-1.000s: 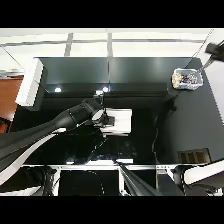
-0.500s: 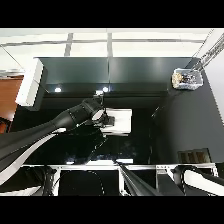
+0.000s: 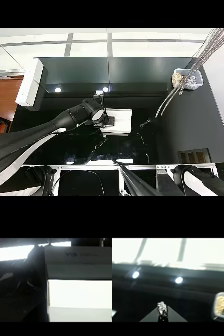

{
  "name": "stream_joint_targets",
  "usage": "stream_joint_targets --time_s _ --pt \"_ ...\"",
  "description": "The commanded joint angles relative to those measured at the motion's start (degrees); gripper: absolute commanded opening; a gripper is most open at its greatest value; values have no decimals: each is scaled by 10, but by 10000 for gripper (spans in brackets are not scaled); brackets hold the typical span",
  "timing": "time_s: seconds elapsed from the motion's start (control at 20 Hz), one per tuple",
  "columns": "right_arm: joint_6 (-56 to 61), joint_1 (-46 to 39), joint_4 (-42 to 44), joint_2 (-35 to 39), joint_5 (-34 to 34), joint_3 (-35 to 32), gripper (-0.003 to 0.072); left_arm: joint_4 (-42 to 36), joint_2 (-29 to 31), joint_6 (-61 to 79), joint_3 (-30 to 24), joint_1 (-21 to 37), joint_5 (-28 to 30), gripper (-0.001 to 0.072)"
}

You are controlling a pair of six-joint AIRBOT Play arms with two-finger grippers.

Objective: Fold the box and place the chain.

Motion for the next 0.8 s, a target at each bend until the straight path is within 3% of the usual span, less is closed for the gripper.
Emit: stream_joint_targets --time_s 0.0,0.35,0.55,0.75 --pt "-13 55 7 14 48 -45 11 0 0 0 0 1 0 28" --pt "-61 120 131 20 97 -189 11 0 0 0 0 1 1 28" --pt "-103 138 236 19 22 -304 11 0 0 0 0 1 1 29" --pt "-125 141 284 19 -3 -336 11 0 0 0 0 1 1 28"
